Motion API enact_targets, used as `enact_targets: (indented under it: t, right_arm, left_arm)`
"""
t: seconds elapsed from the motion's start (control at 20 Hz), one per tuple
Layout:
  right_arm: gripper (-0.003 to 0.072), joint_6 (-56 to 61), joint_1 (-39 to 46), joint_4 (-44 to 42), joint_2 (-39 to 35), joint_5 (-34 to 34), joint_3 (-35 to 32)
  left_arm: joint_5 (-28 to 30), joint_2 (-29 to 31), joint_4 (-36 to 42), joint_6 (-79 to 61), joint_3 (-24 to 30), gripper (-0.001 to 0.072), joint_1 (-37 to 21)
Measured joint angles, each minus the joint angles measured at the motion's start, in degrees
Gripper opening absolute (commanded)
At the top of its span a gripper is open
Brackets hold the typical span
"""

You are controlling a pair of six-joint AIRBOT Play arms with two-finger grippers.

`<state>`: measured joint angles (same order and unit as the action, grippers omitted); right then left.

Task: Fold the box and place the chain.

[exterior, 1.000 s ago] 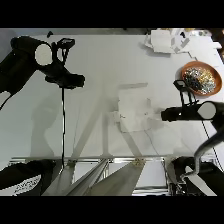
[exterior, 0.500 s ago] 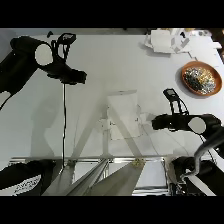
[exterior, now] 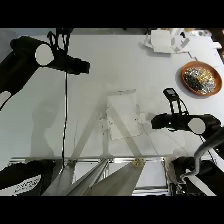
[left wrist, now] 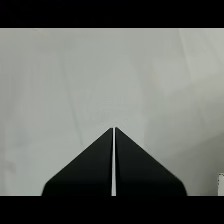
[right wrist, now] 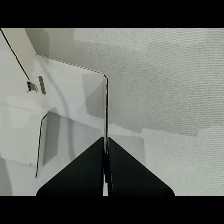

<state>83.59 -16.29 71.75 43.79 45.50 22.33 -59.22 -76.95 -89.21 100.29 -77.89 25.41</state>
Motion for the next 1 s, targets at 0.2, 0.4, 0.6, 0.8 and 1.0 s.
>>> enact_targets:
  t: [0.2,0.4,0.6,0.8,1.0]
  right_arm:
    - [0.0020,0.0,0.0,0.0,0.0,-0.1,0.0]
    - [0.0020,0.0,0.0,0.0,0.0,-0.2,0.0]
    - [0.0020,0.0,0.0,0.0,0.0,-0.1,0.0]
    - [0.0020,0.0,0.0,0.0,0.0,-0.1,0.0]
    - [0.0020,0.0,0.0,0.0,0.0,-0.1,0.0]
  left_arm:
    - [-1.7,-2.9,5.5,-8.9,0.0,0.0555,0.0]
    - [-5.6,-9.0,21.1,-24.6,0.1,0.0579,0.0]
    - [-9.4,-15.7,33.4,-36.9,0.1,0.0697,0.0]
    - [-15.2,-21.1,38.0,-43.6,0.1,0.0695,0.0]
    - [-19.9,-23.1,39.3,-47.4,0.1,0.0692,-1.4]
